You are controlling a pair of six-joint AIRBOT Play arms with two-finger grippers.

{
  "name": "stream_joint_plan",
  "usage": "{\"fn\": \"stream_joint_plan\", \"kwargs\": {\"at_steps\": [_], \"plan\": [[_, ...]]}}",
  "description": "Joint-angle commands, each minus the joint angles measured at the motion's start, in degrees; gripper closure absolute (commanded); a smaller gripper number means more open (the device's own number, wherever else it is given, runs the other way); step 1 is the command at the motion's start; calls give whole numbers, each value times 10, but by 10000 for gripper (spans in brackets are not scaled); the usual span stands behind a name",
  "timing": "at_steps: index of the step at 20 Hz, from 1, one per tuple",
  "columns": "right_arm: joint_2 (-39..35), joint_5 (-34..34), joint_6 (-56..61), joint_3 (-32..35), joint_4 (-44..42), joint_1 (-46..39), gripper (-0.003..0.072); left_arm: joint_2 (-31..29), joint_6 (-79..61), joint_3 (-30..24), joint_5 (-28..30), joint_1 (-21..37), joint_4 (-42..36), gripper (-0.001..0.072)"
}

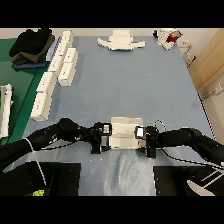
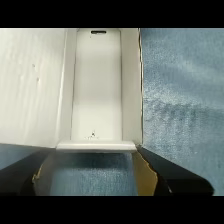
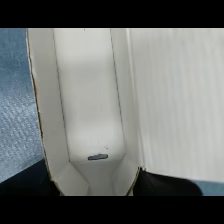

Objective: Fold the box.

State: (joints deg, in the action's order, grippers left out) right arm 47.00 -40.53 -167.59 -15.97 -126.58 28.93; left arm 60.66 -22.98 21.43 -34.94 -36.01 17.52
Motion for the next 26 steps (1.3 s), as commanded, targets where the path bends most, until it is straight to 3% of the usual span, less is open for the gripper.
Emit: {"fn": "stream_joint_plan", "kwargs": {"at_steps": [1, 19, 20, 21, 25, 26], "plan": [[0, 0, 0, 0, 0, 0, 121, 15, 0, 6, 13, -16, -3, 17], [0, 0, 0, 0, 0, 0, 121, 18, 35, 8, 45, -37, 12, 19], [0, 0, 0, 0, 0, 0, 121, 18, 35, 8, 45, -37, 12, 65], [0, 0, 0, 0, 0, 0, 121, 18, 35, 8, 44, -37, 13, 158], [0, 0, 0, 0, 0, 0, 120, 18, 35, 8, 43, -37, 14, 152], [0, 0, 0, 0, 0, 0, 121, 18, 35, 8, 43, -37, 14, 94]]}}
